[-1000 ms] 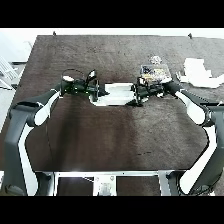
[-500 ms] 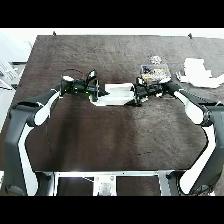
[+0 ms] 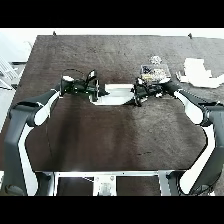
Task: Fold the box and place the chain.
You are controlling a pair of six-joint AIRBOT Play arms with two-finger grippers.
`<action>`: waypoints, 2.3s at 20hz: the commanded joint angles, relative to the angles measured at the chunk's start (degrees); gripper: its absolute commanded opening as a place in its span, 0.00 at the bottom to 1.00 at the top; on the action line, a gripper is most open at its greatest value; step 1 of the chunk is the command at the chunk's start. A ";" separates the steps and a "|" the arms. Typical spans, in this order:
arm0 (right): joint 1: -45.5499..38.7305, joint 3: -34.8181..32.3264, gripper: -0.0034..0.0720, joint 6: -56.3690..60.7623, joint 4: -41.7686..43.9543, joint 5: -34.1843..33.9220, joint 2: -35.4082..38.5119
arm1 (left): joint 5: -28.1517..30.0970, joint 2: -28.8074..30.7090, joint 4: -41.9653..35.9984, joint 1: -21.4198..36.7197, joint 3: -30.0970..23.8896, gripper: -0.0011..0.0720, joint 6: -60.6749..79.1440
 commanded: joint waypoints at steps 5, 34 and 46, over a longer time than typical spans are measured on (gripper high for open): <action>0.00 0.04 0.69 -0.94 -0.11 -0.07 -0.04 | 0.07 -0.02 0.00 -0.04 -0.02 0.04 -0.02; 0.00 -0.09 0.73 -2.34 -0.09 -1.25 -0.04 | 0.09 -0.02 -0.02 -0.04 -0.02 0.04 -0.02; 0.00 -0.09 0.89 -2.34 -0.24 -1.29 -0.48 | 0.09 -0.02 -0.02 -0.04 -0.02 0.04 -0.02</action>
